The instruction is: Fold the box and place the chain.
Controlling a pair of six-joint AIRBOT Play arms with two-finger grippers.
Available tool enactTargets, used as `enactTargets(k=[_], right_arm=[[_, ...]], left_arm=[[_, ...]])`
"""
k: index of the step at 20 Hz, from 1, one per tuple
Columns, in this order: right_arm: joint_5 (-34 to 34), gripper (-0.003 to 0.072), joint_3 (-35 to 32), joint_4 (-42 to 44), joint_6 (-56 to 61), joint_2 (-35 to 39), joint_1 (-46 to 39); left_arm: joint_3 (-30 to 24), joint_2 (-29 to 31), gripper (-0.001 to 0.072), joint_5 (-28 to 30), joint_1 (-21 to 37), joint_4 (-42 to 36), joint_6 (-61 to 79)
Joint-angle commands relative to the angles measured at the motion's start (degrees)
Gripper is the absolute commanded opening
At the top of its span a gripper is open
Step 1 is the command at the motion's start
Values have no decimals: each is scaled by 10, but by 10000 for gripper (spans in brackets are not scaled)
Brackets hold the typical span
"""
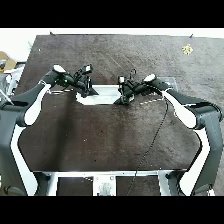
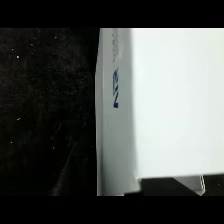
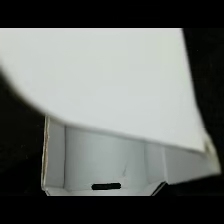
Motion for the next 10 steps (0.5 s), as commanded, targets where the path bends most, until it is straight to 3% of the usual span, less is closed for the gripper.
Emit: enactTargets(k=[1,7,10], right_arm=[[0,467,0,0,0,0,0],[0,467,0,0,0,0,0],[0,467,0,0,0,0,0]], left_arm=[[25,1,330,-44,12,-1,-23],[114,1,330,-188,68,0,-173],[115,1,327,-261,76,-7,-254]])
